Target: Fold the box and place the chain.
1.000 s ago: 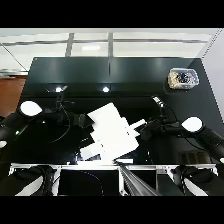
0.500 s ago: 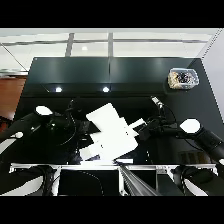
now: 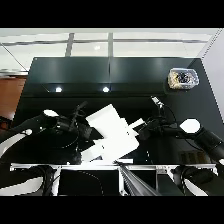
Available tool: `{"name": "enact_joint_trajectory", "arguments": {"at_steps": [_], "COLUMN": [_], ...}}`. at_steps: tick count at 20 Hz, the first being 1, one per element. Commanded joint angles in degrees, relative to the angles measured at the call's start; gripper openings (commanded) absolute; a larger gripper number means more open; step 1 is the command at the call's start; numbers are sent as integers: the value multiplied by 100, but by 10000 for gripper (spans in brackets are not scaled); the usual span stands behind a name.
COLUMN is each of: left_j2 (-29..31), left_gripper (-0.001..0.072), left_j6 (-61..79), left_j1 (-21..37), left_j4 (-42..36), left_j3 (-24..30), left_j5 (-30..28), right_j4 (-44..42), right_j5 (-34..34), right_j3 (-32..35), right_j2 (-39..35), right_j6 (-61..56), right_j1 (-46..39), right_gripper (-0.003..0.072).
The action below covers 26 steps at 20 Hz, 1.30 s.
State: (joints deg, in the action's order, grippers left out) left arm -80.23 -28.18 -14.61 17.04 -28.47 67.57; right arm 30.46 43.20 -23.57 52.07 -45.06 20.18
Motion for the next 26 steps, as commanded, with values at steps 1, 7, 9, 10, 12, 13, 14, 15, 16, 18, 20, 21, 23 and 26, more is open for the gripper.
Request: {"name": "enact_joint_trajectory", "arguments": {"at_steps": [1, 7, 9, 10, 12, 13, 14, 15, 16, 18, 20, 21, 23, 26], "left_j2": [-90, -90, -85, -83, -33, 59, 186, 380, 625, 1189, 1504, 1506, 1373, 1062], "left_gripper": [424, 30, 28, 28, 26, 25, 25, 24, 24, 24, 28, 29, 30, 30], "left_j6": [487, 612, 612, 612, 612, 614, 614, 623, 754, 1373, 2334, 2745, 2946, 2949], "left_j1": [-31, -31, -31, -31, -31, -37, -70, -142, -262, -675, -1108, -1250, -1440, -1449], "left_j4": [68, 238, 385, 481, 772, 1047, 1373, 1777, 2098, 2516, 2608, 2590, 2597, 2599], "left_j3": [-59, -232, -337, -409, -608, -723, -824, -909, -925, -890, -881, -881, -881, -881], "left_j5": [168, 120, 127, 127, 146, 138, 116, 4, -205, -872, -1569, -1779, -2028, -2044], "right_j4": [0, 22, 149, 280, 693, 964, 1228, 1528, 1790, 2129, 2267, 2249, 2253, 2184], "right_j5": [4, 72, 542, 903, 1803, 2260, 2603, 2837, 2900, 2837, 2603, 2396, 2055, 1849], "right_j3": [4, -7, -160, -313, -815, -1143, -1453, -1755, -1961, -2055, -1897, -1762, -1449, -1067], "right_j2": [-4, -4, -4, -4, -7, -7, -7, -7, -7, -2, 4, 4, 4, 4], "right_j6": [-37, -35, -37, -72, -153, -149, -138, -57, 90, 651, 1364, 1432, 1593, 1980], "right_j1": [4, -20, -286, -535, -1165, -1497, -1753, -1963, -2074, -2100, -2013, -1937, -1696, -1207], "right_gripper": [42, 41, 107, 412, 699, 699, 699, 699, 699, 700, 707, 707, 708, 707]}}
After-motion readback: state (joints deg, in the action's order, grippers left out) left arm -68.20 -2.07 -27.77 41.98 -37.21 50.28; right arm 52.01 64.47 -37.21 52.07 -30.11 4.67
